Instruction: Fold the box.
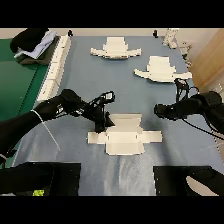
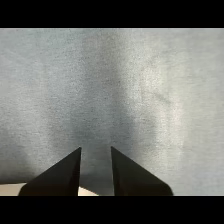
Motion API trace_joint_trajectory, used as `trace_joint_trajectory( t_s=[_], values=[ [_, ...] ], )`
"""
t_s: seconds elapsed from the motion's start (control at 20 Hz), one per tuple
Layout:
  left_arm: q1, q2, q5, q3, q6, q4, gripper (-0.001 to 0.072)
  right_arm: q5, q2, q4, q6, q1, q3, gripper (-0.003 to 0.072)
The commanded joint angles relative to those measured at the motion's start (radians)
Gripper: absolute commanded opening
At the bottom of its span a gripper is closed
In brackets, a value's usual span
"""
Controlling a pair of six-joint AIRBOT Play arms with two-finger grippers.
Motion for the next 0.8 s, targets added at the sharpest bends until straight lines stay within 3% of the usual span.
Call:
trace_joint_trajectory(
  t_s=[0.0, 0.3, 0.75],
  values=[
    [-0.007, -0.018, 0.005, 0.0, -0.003, -0.003, 0.0016, 0.0, -0.002, 0.006, 0.0, 0.0, 0.001, 0.0298],
    [-0.051, -0.067, 0.011, 0.0, -0.002, -0.003, 0.0016, -0.003, -0.002, 0.013, 0.0, 0.0, 0.001, 0.0298],
    [-0.034, -0.024, 0.013, -0.004, 0.0, -0.004, 0.0016, -0.009, -0.002, 0.017, 0.0, 0.0, 0.001, 0.0298]
  ],
)
